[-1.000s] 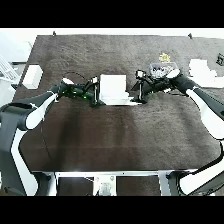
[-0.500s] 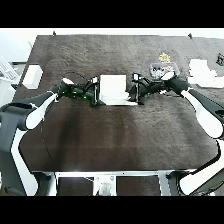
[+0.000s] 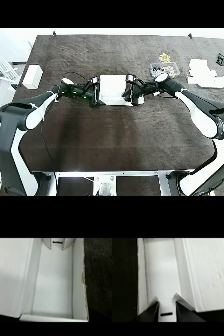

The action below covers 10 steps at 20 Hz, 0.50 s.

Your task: Fold the box and place the chain.

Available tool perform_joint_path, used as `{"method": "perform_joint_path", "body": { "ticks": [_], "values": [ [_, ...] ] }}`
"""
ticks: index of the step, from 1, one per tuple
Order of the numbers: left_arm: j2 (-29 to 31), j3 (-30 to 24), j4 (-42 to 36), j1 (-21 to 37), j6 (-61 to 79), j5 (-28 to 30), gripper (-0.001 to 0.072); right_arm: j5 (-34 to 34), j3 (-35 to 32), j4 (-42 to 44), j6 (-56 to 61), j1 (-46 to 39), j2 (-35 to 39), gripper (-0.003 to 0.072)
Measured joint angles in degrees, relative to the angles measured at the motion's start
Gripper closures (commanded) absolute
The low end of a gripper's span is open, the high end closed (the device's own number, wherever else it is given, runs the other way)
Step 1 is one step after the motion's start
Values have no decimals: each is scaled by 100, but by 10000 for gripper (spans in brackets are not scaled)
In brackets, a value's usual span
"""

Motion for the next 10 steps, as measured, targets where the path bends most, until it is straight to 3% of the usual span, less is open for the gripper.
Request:
{"method": "perform_joint_path", "body": {
  "ticks": [4,6,8,9,10],
  "values": [
    [0,0,2,0,-68,2,294,-98,2,179,0,79,-101,339],
    [0,0,2,-2,-92,4,294,-136,2,223,-2,87,-122,105],
    [2,0,2,-2,-107,4,294,-160,2,232,-20,87,-131,103],
    [2,0,2,-2,-111,7,294,-162,2,240,-20,87,-136,13],
    [2,0,2,-2,-118,4,294,-162,2,245,-20,85,-138,-8]
  ]
}}
